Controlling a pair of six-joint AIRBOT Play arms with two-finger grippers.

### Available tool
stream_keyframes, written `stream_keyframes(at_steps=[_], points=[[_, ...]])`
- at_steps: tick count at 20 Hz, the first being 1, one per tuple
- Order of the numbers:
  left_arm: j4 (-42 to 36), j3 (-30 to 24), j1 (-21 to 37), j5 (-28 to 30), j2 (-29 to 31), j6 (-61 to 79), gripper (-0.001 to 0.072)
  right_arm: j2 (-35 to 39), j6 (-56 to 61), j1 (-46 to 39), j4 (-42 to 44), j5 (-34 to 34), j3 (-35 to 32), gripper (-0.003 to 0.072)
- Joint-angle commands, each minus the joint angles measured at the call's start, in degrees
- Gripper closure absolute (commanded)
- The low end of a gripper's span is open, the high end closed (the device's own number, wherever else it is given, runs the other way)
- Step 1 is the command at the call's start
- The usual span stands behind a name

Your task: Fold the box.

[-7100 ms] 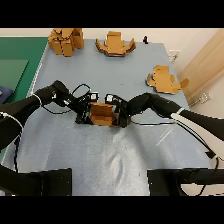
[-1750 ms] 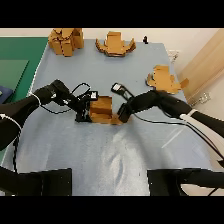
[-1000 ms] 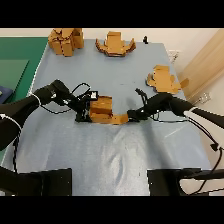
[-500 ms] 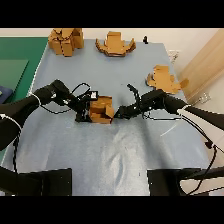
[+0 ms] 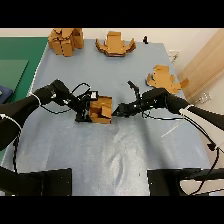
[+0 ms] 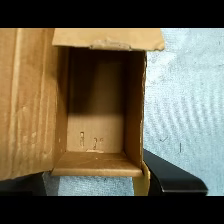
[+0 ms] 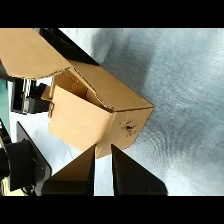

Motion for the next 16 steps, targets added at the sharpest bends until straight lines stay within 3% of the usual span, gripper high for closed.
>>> stream_keyframes(at_steps=[1,5,11,16], points=[[-0.33,0.0,0.02,0.04,0.0,0.04,0.0691,0.11,0.85,0.76,0.66,1.25,0.37,0.0515],[-0.52,0.0,0.02,-0.04,0.0,0.02,0.0691,-0.24,6.36,4.24,-1.79,7.93,2.56,0.0359],[-0.55,0.0,0.02,-0.13,0.0,0.02,0.0691,-1.55,32.26,7.56,-24.41,5.97,9.94,0.0357],[-0.55,0.0,0.02,0.02,0.0,0.02,0.0691,-3.23,38.66,10.71,-27.93,5.4,13.88,0.0356]])
